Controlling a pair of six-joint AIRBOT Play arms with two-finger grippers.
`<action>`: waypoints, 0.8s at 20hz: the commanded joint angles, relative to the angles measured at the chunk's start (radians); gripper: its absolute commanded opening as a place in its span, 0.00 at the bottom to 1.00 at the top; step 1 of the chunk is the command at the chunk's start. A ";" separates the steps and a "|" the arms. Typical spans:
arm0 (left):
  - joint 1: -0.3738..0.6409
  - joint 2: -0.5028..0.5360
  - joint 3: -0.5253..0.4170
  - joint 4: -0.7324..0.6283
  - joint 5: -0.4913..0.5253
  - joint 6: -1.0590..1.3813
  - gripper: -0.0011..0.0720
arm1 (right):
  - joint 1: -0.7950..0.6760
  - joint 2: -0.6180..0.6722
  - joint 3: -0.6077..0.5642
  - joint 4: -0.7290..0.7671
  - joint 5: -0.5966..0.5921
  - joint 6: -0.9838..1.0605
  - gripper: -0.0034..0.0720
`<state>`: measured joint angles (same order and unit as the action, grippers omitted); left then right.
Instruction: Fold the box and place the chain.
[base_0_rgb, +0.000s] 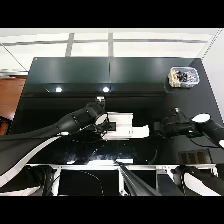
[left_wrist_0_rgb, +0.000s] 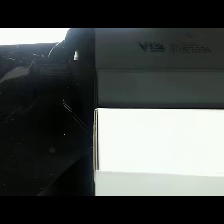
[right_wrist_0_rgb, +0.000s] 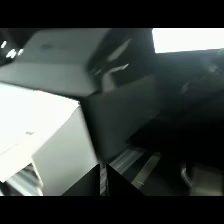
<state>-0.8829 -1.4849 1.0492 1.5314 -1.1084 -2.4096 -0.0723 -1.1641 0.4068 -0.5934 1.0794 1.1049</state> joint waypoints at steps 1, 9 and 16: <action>0.000 0.000 0.000 0.001 -0.001 0.000 0.05 | 0.113 -0.062 0.019 0.072 -0.033 0.001 0.10; 0.001 0.000 0.000 0.001 0.000 0.000 0.05 | 0.116 -0.062 0.116 0.108 0.103 -0.082 0.55; 0.001 0.000 0.000 0.001 0.000 0.000 0.05 | 0.145 -0.062 0.116 0.141 0.095 -0.114 0.89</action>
